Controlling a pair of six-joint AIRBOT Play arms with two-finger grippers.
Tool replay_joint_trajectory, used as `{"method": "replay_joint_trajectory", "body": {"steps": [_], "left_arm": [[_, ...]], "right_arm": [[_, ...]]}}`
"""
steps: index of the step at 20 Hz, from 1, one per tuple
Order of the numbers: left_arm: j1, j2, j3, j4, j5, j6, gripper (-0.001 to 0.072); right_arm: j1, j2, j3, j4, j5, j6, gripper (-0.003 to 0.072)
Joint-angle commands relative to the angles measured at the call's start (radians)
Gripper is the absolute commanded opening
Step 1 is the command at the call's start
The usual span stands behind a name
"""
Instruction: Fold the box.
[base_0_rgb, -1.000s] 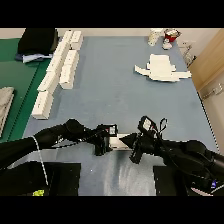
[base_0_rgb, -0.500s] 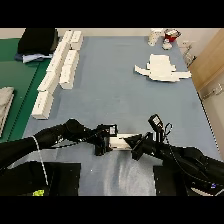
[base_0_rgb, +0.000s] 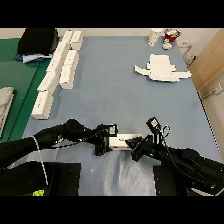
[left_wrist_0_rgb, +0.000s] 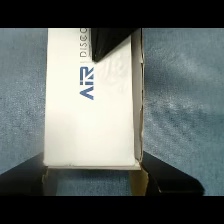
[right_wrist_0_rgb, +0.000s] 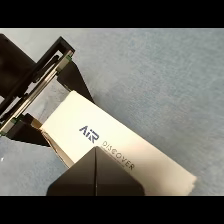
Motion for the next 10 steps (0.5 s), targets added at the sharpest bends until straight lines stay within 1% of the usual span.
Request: {"method": "replay_joint_trajectory", "body": {"steps": [1, 8, 10], "left_arm": [[0.000, 0.000, 0.001, 0.000, 0.000, 0.000, 0.0485], [0.000, 0.000, 0.001, 0.000, 0.000, 0.000, 0.0484], [0.000, 0.000, 0.001, 0.000, 0.000, 0.000, 0.0485]], "right_arm": [[0.000, -0.029, -0.005, -0.003, -0.019, 0.000, 0.0000], [0.000, -0.027, -0.003, -0.003, -0.019, 0.000, 0.0001], [0.007, -0.006, -0.003, -0.021, -0.019, 0.000, 0.0001]]}}
